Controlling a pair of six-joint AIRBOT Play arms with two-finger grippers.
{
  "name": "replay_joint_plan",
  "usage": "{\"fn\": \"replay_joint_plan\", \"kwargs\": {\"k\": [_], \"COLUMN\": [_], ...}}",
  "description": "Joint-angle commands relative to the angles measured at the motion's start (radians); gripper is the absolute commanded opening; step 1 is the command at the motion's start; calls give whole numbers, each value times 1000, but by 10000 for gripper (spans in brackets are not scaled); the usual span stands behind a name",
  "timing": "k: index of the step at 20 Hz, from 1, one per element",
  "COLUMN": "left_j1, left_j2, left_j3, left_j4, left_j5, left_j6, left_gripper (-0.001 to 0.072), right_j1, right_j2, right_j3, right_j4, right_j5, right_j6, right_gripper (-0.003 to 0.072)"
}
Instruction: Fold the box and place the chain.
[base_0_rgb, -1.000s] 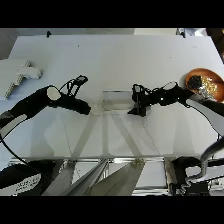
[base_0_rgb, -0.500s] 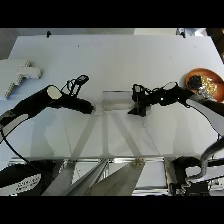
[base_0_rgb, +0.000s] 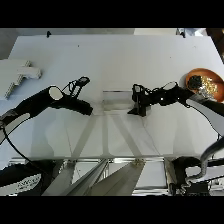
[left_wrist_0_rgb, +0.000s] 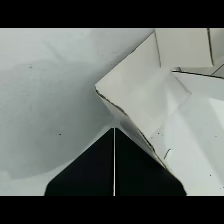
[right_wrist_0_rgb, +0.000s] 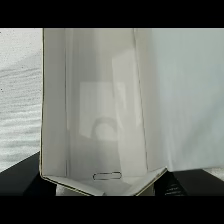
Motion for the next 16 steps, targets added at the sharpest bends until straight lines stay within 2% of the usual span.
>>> {"fn": "replay_joint_plan", "kwargs": {"k": [1,5,14,16], "left_j1": [-15,-16,-8,3], "left_j2": [-20,-12,9,21], "left_j3": [0,0,0,-1], "left_j4": [-82,-214,-228,-227], "left_j5": [14,12,12,12], "left_j6": [8,100,109,110], "left_gripper": [4,5,9,40], "right_j1": [0,0,0,0], "right_j2": [0,0,0,0], "right_j3": [1,1,1,1], "right_j4": [0,0,0,0], "right_j5": [0,0,0,0], "right_j6": [0,0,0,0], "right_gripper": [526,526,526,526]}}
